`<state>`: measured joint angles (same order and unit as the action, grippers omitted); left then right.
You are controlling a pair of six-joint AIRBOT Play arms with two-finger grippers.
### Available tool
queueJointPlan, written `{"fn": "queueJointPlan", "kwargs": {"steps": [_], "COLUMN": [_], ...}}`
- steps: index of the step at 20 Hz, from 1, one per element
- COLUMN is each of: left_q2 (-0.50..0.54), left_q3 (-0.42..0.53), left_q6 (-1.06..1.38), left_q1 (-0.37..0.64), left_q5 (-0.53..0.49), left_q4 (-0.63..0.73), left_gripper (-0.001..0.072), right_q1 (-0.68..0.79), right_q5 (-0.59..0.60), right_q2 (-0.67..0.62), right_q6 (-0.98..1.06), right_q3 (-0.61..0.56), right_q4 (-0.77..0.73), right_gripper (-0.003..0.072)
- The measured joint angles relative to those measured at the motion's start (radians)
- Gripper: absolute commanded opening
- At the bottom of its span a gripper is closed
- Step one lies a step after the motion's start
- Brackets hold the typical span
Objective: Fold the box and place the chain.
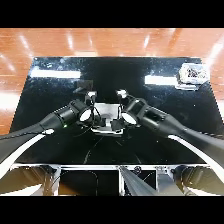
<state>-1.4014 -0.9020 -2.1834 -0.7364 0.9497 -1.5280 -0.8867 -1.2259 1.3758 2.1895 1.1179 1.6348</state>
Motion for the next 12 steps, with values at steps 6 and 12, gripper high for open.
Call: {"fn": "queueJointPlan", "kwargs": {"steps": [6,12], "left_q2": [0.000,0.000], "left_q3": [0.000,0.000], "left_q6": [0.000,0.001], "left_q1": [0.000,0.000], "left_q5": [0.000,0.000], "left_q4": [0.000,0.001], "left_gripper": [0.0021,0.0021], "right_q1": [0.013,0.262], "right_q5": [-0.143,-0.163], "right_q2": [-0.233,-0.330], "right_q6": [-0.021,-0.055], "right_q3": [0.000,0.000], "right_q4": [0.103,0.270], "right_gripper": [0.0614,0.0692]}}
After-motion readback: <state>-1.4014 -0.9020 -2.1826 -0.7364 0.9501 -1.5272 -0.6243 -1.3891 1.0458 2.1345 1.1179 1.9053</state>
